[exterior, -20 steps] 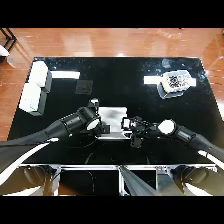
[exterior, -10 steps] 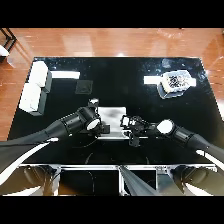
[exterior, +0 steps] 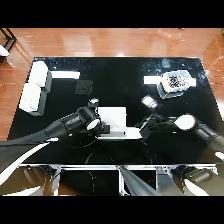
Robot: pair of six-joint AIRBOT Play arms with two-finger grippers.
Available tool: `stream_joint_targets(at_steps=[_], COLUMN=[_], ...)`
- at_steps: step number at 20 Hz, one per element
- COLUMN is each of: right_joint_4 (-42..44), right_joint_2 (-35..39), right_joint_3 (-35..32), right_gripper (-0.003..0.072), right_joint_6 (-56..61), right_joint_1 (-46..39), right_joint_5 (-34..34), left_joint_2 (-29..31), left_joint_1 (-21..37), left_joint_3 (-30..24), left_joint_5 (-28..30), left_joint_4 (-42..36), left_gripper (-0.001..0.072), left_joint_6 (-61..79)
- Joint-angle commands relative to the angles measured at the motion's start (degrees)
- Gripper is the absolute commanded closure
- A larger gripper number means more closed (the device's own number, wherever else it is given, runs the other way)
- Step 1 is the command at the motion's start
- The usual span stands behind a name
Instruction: Fold the box and place the chain.
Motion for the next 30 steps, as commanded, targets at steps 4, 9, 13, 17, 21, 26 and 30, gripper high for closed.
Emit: stream_joint_targets(at_steps=[4,9,13,17,21,26,30], right_joint_4=[-8.09,-6.69,0.90,16.37,17.05,16.92,17.05], right_joint_2=[3.65,-1.75,-11.19,-13.66,-13.66,-13.66,-13.66], right_joint_3=[-0.81,-2.21,-2.19,-1.66,1.79,4.31,4.37], right_gripper=[0.0667,0.0667,0.0667,0.0505,0.0036,0.0037,0.0037], right_joint_6=[27.80,32.37,31.65,24.68,24.50,24.50,24.50], right_joint_1=[-25.11,-26.93,-19.76,-11.17,-5.68,-3.39,-2.54], right_joint_5=[16.06,17.35,15.93,12.26,12.94,15.06,16.33], left_joint_2=[-0.04,-0.04,-0.04,-0.04,-0.04,-0.04,-0.04], left_joint_1=[0.00,0.00,0.00,0.00,0.00,-0.02,0.00], left_joint_3=[-0.02,-0.02,-0.02,-0.02,-0.02,-0.02,-0.02], left_joint_5=[0.04,-0.02,0.00,0.02,-0.20,-0.22,-0.87], left_joint_4=[-0.07,-0.07,-0.09,-0.96,-0.98,-1.01,-1.01], left_gripper=[0.0690,0.0690,0.0690,0.0690,0.0690,0.0690,0.0690], left_joint_6=[0.02,0.02,0.02,0.15,0.17,0.17,0.22])
